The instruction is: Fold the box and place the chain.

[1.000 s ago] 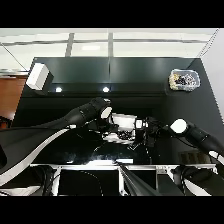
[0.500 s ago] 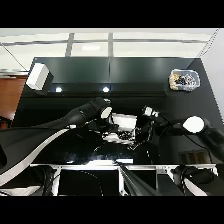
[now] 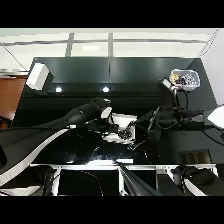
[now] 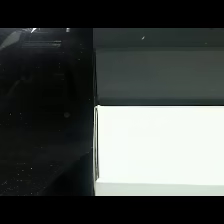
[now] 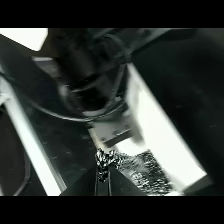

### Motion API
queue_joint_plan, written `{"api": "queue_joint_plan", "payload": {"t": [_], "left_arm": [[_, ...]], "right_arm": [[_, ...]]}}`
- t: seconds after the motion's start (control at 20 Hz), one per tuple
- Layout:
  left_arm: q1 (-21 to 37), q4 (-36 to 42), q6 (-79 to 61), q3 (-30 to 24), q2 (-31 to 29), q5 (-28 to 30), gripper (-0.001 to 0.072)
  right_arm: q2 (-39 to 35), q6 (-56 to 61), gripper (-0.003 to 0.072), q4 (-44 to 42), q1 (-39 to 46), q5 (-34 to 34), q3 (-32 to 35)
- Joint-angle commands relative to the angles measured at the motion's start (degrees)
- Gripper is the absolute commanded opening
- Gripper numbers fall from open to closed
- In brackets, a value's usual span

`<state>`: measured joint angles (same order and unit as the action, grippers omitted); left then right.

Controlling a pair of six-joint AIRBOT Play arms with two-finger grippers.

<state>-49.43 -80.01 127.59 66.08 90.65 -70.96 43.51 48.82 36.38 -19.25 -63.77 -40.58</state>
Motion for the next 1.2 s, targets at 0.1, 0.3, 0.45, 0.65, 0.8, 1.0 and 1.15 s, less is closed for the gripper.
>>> {"api": "queue_joint_plan", "payload": {"t": [0.1,0.3,0.45,0.65,0.8,1.0,1.15], "left_arm": [[0.0,-0.02,-0.04,-0.02,-0.04,0.02,0.0032],[0.0,-0.02,-0.04,-0.02,-0.04,0.04,0.0032],[0.0,-0.07,-0.04,-0.02,-0.04,0.07,0.0032],[0.0,-0.04,-0.04,-0.02,-0.04,0.09,0.0031],[0.0,-0.04,-0.04,-0.02,-0.04,0.02,0.0032],[0.0,0.0,-0.04,-0.02,-0.04,0.35,0.0031],[0.0,0.13,-0.04,-0.02,-0.04,0.28,0.0031]], "right_arm": [[1.05,2.78,0.0473,9.57,-1.09,1.33,2.1],[1.05,-5.99,0.0477,31.65,-0.63,-4.61,4.68],[1.07,-18.58,0.064,23.37,-2.51,1.75,13.05],[1.88,-32.85,0.0638,19.04,-4.63,7.76,21.0],[2.97,-36.11,0.0637,19.76,-4.81,11.76,22.86],[3.61,-37.16,0.0637,19.37,-4.81,18.4,22.86],[5.14,-38.6,0.0635,19.1,-4.81,18.43,22.86]]}}
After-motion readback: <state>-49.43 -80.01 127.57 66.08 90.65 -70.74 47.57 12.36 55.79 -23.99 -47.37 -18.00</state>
